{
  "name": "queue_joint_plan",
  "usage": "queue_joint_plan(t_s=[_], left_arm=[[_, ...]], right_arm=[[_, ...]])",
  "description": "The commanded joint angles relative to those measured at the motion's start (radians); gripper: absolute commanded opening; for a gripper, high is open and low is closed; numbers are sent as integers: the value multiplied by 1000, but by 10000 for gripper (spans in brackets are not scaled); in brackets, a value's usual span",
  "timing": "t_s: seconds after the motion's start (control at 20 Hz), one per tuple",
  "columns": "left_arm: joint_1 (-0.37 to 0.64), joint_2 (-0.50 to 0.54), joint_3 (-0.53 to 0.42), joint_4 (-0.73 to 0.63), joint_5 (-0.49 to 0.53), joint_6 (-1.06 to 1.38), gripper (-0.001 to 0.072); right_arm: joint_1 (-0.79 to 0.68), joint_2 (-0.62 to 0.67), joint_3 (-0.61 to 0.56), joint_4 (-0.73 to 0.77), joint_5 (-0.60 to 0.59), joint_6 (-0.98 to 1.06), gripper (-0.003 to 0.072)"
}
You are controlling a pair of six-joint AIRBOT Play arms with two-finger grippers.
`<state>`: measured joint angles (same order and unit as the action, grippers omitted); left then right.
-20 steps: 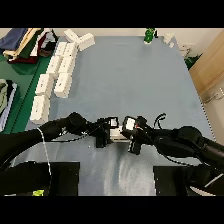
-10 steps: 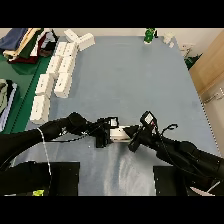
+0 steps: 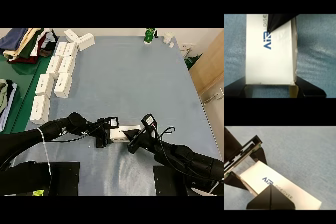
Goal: Fold the box.
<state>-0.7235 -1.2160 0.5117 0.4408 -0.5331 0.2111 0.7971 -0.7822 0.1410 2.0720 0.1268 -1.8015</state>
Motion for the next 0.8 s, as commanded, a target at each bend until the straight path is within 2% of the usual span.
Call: queue_joint_plan(t_s=[0.0,0.75], left_arm=[[0,0,0,0,0,0,471],[0,0,0,0,0,1,471]], right_arm=[[26,-54,-2,1,-15,42,5],[26,-52,-2,1,-28,49,5]])
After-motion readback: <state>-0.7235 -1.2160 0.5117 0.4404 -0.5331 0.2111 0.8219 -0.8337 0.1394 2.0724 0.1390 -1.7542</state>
